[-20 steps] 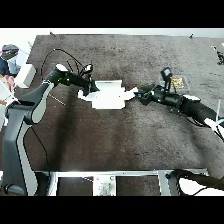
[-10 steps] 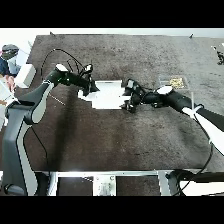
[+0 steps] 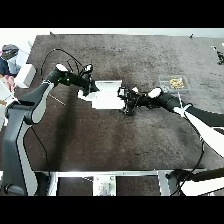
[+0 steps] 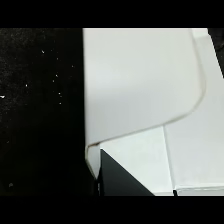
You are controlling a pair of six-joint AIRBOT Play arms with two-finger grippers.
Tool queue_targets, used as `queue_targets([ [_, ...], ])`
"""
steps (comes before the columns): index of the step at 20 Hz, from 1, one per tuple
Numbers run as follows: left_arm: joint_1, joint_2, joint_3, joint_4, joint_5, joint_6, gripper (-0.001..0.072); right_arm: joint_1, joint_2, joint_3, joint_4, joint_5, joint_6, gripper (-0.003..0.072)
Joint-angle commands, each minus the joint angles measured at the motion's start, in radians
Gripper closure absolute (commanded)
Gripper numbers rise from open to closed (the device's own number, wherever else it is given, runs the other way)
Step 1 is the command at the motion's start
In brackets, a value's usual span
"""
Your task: Fold the box and place the chain.
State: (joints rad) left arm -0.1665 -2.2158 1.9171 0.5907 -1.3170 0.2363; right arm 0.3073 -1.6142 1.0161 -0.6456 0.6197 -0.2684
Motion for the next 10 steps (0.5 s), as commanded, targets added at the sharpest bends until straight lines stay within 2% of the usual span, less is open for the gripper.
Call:
queue_targets([
  [1, 0.000, 0.000, 0.000, 0.000, 0.000, 0.000, 0.0697, 0.029, -0.007, 0.001, -0.021, -0.091, 0.003, 0.0017],
  [3, 0.000, 0.000, 0.000, 0.000, 0.000, 0.000, 0.0697, 0.037, -0.006, 0.001, -0.021, -0.125, 0.003, 0.0018],
  [10, 0.000, 0.000, 0.000, 0.000, 0.000, 0.000, 0.0697, 0.002, 0.036, 0.043, -0.021, -0.111, 0.089, 0.0018],
])
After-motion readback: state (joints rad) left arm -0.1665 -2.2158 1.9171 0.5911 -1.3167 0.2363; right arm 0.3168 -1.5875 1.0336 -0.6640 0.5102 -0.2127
